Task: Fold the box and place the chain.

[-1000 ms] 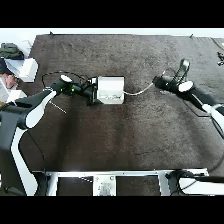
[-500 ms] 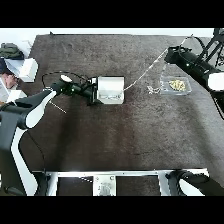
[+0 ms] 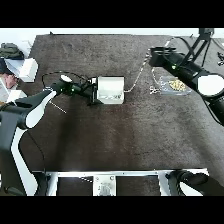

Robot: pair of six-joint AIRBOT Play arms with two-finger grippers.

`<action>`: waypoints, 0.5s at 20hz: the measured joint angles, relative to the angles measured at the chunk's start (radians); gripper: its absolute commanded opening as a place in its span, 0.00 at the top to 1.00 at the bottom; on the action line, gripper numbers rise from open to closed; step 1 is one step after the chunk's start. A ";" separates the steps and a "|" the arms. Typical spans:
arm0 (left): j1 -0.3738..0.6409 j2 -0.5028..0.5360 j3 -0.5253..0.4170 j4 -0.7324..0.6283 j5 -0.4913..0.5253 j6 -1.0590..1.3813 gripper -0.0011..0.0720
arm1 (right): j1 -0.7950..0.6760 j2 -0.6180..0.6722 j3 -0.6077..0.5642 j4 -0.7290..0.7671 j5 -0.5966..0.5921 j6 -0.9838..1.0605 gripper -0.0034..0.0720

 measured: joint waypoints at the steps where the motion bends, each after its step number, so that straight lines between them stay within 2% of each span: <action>1: 0.000 0.000 0.000 0.000 0.000 0.000 0.53 | 0.039 -0.002 0.000 0.004 -0.009 -0.001 0.98; 6: 0.000 0.000 0.000 0.000 0.000 0.000 0.53 | 0.183 -0.048 0.005 0.018 -0.101 -0.001 0.98; 10: 0.000 0.000 0.000 0.000 0.000 0.000 0.53 | 0.230 -0.116 0.026 0.029 -0.142 0.002 0.98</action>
